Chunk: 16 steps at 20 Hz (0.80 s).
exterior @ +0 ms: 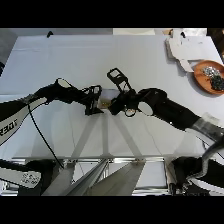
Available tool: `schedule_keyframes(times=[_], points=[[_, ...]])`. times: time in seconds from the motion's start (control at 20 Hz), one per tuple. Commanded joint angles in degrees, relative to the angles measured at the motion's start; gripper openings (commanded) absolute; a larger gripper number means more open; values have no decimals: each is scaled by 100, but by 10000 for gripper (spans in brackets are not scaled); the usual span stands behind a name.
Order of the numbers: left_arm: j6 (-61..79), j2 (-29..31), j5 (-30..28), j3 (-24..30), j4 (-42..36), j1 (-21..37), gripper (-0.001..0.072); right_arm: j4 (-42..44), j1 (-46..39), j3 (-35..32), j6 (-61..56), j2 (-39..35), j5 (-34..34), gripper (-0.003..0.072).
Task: Fold the box and place the chain.
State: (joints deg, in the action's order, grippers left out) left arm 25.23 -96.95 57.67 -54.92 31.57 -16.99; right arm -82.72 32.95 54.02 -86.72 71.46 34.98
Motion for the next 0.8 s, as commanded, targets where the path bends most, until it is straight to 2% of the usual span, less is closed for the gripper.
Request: schedule_keyframes(times=[0.0,0.15,0.25,0.3,0.6,0.75], points=[[2,2,-2,2,0,0,315,-282,-315,2,787,-643,811,266],[2,2,-2,2,0,0,315,-273,-1117,-4,1718,-1016,1471,289],[2,2,-2,2,0,0,315,-153,-1672,-11,2586,-973,1773,454],[2,2,-2,2,0,0,315,-2,-1880,-11,3058,-883,1834,479],[2,2,-2,2,0,0,315,1285,-2437,-20,6658,59,2124,480],[2,2,-2,2,0,0,315,1449,-2439,-22,7423,599,2116,481]])
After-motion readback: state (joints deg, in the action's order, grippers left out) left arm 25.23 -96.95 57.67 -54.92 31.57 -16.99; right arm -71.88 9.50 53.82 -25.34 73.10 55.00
